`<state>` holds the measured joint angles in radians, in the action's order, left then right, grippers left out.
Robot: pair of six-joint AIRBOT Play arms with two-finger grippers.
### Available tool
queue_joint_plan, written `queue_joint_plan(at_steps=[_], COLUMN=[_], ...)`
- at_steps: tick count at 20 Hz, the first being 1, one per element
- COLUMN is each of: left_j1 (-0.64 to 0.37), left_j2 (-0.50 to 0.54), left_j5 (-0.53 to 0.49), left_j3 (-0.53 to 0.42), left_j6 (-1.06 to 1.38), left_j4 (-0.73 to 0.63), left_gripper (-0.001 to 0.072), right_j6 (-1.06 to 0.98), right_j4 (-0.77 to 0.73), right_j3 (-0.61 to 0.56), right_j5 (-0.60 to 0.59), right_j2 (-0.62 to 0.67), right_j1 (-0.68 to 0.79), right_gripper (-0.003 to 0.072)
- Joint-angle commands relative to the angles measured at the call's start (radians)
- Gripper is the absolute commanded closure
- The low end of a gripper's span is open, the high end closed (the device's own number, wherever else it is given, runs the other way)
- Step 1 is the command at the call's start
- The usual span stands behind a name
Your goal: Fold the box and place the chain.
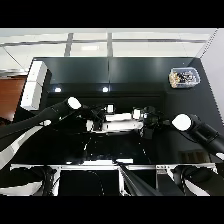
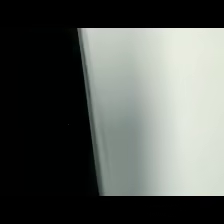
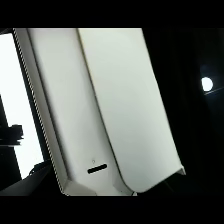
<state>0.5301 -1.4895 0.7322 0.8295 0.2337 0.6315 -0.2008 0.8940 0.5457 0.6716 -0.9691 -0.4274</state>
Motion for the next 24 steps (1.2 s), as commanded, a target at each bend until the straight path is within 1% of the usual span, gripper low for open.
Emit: queue_joint_plan(at_steps=[1,4,5,7,10,12,14,18,21,24], left_j1=[0.001,0.001,0.001,0.001,0.001,0.001,0.001,0.001,0.001,0.001], left_j2=[0.0,0.0,0.0,0.0,0.0,0.0,0.0,0.0,0.0,0.0], left_j5=[0.001,0.001,0.001,0.001,0.001,0.001,0.0,0.0,0.0,0.0], left_j3=[0.001,0.001,0.001,0.001,0.001,0.001,0.001,0.001,0.001,0.001], left_j6=[0.001,0.001,0.001,0.001,0.0,0.0,-0.001,-0.001,-0.001,-0.001], left_j4=[0.0,0.0,0.0,0.0,0.0,0.0,0.0,0.0,0.0,0.0], left_gripper=[0.0685,0.0684,0.0685,0.0685,0.0685,0.0685,0.0685,0.0684,0.0685,0.0684], right_j6=[0.002,0.021,0.058,0.199,0.366,0.479,0.547,0.591,0.599,0.599], right_j4=[-0.004,-0.018,-0.056,-0.163,-0.304,-0.406,-0.472,-0.478,-0.471,-0.429], right_j3=[0.005,0.005,0.005,0.005,0.005,0.005,0.005,0.005,0.005,0.004], right_j5=[-0.003,0.002,0.016,0.07,0.085,0.119,0.144,0.155,0.156,0.155], right_j2=[-0.002,-0.008,-0.013,-0.03,-0.071,-0.106,-0.145,-0.212,-0.239,-0.255], right_j1=[0.03,0.055,0.065,0.089,0.133,0.163,0.172,0.171,0.171,0.172], right_gripper=[-0.0027,-0.0027,-0.0028,-0.0027,-0.0027,-0.0027,-0.0027,-0.0027,-0.0027,-0.0027])
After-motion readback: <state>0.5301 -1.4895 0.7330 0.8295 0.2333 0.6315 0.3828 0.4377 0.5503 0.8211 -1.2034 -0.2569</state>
